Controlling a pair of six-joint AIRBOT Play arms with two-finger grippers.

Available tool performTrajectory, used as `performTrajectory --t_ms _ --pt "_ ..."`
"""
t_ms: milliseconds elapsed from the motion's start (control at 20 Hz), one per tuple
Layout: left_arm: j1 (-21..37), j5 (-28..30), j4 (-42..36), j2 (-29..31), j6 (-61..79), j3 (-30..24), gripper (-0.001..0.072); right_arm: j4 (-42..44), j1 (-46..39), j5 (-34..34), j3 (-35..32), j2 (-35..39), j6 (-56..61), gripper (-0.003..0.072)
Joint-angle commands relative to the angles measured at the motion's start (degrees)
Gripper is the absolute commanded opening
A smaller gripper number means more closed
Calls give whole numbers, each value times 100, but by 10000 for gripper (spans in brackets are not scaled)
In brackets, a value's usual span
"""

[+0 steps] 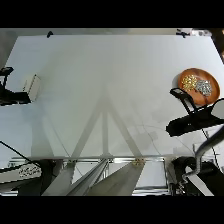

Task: Fold the box and place the chain.

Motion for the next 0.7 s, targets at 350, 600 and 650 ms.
performTrajectory --t_ms 350,600,650 --pt "-326 684 -1882 1071 -299 -2 699 2 -2 26 4 7 -2 13" --pt "-1263 881 -1910 1069 -308 -4 697 2 -2 24 4 7 -2 13" --pt "-1478 763 -1910 1069 -308 -4 697 2 -2 24 4 7 -2 13"
